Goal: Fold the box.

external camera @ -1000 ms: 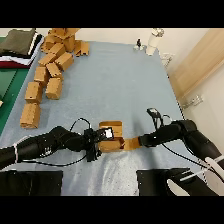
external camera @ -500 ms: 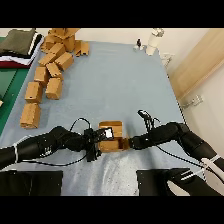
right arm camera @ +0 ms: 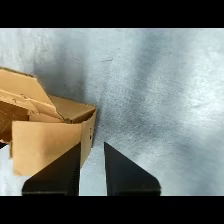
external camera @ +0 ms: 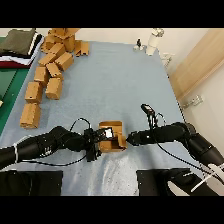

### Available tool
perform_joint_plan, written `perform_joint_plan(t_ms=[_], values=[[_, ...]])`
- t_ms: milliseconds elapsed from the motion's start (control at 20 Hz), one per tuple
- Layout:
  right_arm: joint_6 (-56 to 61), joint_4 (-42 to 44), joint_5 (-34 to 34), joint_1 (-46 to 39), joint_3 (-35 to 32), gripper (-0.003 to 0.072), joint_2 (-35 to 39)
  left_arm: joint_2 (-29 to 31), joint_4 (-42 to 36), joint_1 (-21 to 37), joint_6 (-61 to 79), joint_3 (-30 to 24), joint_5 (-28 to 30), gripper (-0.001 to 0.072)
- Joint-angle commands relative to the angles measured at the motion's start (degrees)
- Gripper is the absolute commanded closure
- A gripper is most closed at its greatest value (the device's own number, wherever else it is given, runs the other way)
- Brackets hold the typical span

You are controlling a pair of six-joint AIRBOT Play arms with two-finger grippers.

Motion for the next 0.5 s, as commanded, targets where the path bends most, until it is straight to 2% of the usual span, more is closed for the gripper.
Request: perform_joint_plan(t_ms=[0, 50, 100, 150, 450], values=[[0.55, 1.44, 0.04, 0.07, 0.11, 0.0454, 0.48, -0.04, 0.0, 0.0, 0.0, 0.04, 0.0, 0.0242], [0.39, 1.84, 0.13, 0.35, 0.11, 0.0433, 0.48, -0.04, 0.0, 0.0, 0.0, 0.04, 0.0, 0.0242], [0.42, 1.92, 0.31, 0.98, 0.11, 0.0328, 0.46, -0.04, 0.0, 0.0, 0.0, 0.04, 0.02, 0.0242], [0.42, 1.92, 0.48, 1.81, 0.11, 0.0274, 0.44, -0.04, 0.0, 0.0, 0.0, 0.04, 0.0, 0.0242], [0.46, 0.11, 4.66, 5.6, 0.09, 0.0274, -2.25, -0.04, 0.0, 0.0, 0.0, 0.04, 0.0, 0.0241]])
